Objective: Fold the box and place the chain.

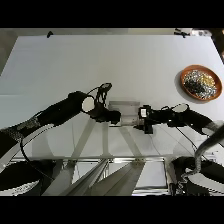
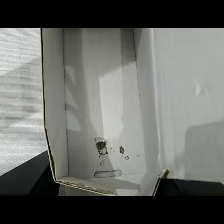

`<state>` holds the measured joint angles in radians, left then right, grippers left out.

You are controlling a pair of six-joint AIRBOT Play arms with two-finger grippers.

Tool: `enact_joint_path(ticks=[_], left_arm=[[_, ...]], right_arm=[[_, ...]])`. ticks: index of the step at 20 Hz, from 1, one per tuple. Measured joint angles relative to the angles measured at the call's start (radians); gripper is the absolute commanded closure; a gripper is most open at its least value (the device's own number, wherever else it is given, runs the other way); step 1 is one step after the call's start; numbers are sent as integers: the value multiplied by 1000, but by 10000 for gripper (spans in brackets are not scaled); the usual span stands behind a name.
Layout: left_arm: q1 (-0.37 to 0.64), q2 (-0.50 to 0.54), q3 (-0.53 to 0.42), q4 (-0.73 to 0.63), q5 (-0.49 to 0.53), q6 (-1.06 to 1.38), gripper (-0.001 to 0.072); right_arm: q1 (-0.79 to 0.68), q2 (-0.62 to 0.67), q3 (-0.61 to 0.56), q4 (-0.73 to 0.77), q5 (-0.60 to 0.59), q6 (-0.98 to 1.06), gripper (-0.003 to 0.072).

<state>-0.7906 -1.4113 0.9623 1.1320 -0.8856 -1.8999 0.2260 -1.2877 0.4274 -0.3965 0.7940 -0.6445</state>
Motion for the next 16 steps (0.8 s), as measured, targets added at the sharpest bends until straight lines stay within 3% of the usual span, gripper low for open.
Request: enact_joint_path(ticks=[6, 10, 14, 16], left_arm=[[-23, -17, 35, 113, -49, -186, 218], [-36, -66, 123, 208, -158, -290, 219], [-53, -149, 222, 220, -255, -347, 222], [-63, -178, 248, 215, -274, -380, 315]], right_arm=[[0, 0, 0, 1, -1, 0, 223], [0, 0, 0, 1, 0, 0, 223], [0, 0, 0, 1, 0, 0, 223], [0, 0, 0, 1, 0, 0, 223]])
